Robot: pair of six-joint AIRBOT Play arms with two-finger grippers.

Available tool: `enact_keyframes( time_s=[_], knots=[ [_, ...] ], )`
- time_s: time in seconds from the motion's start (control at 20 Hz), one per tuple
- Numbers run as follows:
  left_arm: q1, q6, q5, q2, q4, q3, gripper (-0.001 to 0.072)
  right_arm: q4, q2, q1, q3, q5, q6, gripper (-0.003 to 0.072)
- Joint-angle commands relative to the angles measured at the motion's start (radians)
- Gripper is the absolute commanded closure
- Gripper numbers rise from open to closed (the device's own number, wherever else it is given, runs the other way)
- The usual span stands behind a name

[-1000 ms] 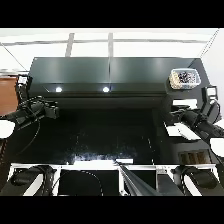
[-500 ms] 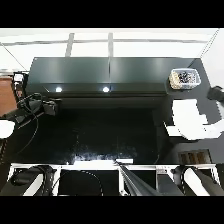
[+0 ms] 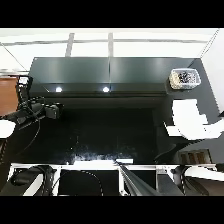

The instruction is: Fold the box and place the chain.

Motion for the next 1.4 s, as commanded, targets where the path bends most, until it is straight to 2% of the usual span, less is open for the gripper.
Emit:
enact_keyframes(
  time_s=[0.0,0.05,0.1,0.15,0.2,0.25,0.3,0.4,0.45,0.6,0.75,0.9,1.05,1.15,1.25,1.35],
  knots=[
    [-0.001,0.0,-0.019,-0.001,-0.018,0.0,0.0,-0.017,-0.089,0.004,0.038,0.116,-0.233,-0.0026],
    [-0.001,0.0,-0.019,-0.001,-0.018,0.0,0.0,-0.019,-0.097,0.008,0.038,0.115,-0.251,0.0094],
    [-0.001,0.0,-0.019,-0.001,-0.018,0.0,0.0,-0.018,-0.102,0.008,0.038,0.112,-0.253,0.0181],
    [-0.001,0.0,-0.019,-0.001,-0.018,0.0,0.0,-0.018,-0.103,0.007,0.038,0.108,-0.254,0.0331],
    [-0.001,0.0,-0.018,-0.001,-0.018,0.0,0.0,-0.018,-0.103,0.007,0.038,0.119,-0.254,0.0593],
    [-0.001,0.0,-0.018,-0.001,-0.018,0.0,0.0,-0.013,-0.103,0.007,0.038,0.144,-0.254,0.0629],
    [-0.001,0.0,-0.018,-0.001,-0.018,0.0,0.0,0.016,-0.102,0.007,0.038,0.176,-0.253,0.0631],
    [-0.001,-0.001,-0.019,-0.001,-0.03,0.0,0.0,0.165,-0.101,0.001,0.028,0.239,-0.253,0.0636],
    [-0.001,0.0,-0.016,-0.001,-0.047,0.0,0.0,0.244,-0.101,0.002,0.016,0.277,-0.253,0.0673],
    [-0.001,0.0,-0.01,-0.001,-0.048,0.0,0.0001,0.448,-0.082,0.033,-0.041,0.372,-0.253,0.0673],
    [-0.001,0.0,-0.011,-0.001,-0.108,0.0,0.0001,0.547,0.023,0.109,-0.15,0.354,-0.262,0.0673],
    [-0.001,0.0,-0.011,-0.01,-0.172,-0.001,0.0001,0.669,0.182,0.22,-0.326,0.254,-0.299,0.0673],
    [-0.028,0.0,-0.008,-0.049,-0.201,-0.001,0.0,0.86,0.371,0.366,-0.557,0.055,-0.294,0.0673],
    [-0.094,0.0,-0.009,-0.094,-0.202,-0.001,0.0,0.964,0.469,0.496,-0.689,-0.079,-0.298,0.0672],
    [-0.184,0.0,0.011,-0.152,-0.225,0.0,0.0001,0.984,0.504,0.63,-0.761,-0.184,-0.298,0.0672],
    [-0.237,0.0,0.008,-0.236,-0.318,0.019,0.0,0.977,0.504,0.75,-0.785,-0.236,-0.298,0.0672]
  ],
)
